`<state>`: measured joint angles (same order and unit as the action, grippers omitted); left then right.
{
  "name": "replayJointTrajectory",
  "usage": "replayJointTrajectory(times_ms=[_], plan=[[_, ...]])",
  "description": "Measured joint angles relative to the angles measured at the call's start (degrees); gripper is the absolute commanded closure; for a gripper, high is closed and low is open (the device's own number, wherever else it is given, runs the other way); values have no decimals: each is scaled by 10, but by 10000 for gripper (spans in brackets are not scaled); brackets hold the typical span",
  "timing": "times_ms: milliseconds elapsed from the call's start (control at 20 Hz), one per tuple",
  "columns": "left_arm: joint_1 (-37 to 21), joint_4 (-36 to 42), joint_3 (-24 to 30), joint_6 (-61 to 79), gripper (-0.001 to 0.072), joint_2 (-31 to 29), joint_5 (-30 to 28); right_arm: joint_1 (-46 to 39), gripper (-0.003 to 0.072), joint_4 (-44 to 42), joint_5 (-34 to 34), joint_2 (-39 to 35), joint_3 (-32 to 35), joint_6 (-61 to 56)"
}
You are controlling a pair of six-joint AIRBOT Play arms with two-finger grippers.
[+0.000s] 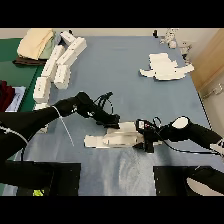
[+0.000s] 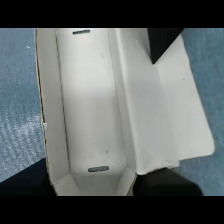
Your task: Fold the box.
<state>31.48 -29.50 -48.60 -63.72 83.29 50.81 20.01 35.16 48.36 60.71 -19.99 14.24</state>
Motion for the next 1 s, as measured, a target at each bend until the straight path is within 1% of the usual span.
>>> replayJointTrajectory(times_ms=[150,250,350,450,550,700,850,900,950,1000], plan=[[-10,-6,-13,15,699,0,17,0,178,1,0,0,0,2],[-26,-9,-24,31,699,-24,32,0,178,2,0,0,0,2],[-35,-25,-30,44,700,-72,45,0,178,2,0,0,0,3],[-35,-62,-29,53,700,-135,46,0,178,2,0,0,0,3],[-23,-106,-18,63,700,-205,43,0,178,2,0,0,0,3],[10,-169,13,100,699,-299,25,0,178,2,0,0,0,3],[36,-203,54,165,693,-364,10,0,178,2,0,0,0,2],[40,-211,73,203,384,-380,6,0,178,2,0,0,0,2],[40,-210,94,245,19,-393,1,0,178,2,0,0,0,2],[39,-207,115,286,6,-402,-3,0,178,2,0,0,0,2]])
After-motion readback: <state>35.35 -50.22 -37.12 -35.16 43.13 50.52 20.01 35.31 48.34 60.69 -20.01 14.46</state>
